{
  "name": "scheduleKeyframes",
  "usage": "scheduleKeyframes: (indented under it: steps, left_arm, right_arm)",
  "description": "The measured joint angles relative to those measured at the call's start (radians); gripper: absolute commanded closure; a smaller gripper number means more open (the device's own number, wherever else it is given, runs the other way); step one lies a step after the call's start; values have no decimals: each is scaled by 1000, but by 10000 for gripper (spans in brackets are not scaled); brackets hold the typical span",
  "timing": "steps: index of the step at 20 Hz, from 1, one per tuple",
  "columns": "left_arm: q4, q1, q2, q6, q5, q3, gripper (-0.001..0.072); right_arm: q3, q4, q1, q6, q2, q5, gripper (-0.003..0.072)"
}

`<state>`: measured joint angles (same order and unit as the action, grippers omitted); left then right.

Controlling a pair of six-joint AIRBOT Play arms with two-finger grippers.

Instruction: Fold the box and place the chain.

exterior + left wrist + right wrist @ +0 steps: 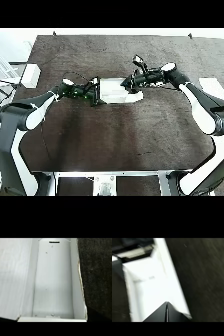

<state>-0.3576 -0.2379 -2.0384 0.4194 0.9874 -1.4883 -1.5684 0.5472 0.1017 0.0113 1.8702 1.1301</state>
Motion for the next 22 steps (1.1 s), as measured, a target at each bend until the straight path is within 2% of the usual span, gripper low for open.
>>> scheduleKeyframes:
  steps: [8, 22]
  left_arm:
    - [0, 0, 0, 0, 0, 0, 421]
    - [1, 0, 0, -1, 2, 0, 420]
  right_arm:
    - [-139, 98, 3, 125, 82, -9, 673]
    - [-161, 109, 21, 161, 160, 2, 671]
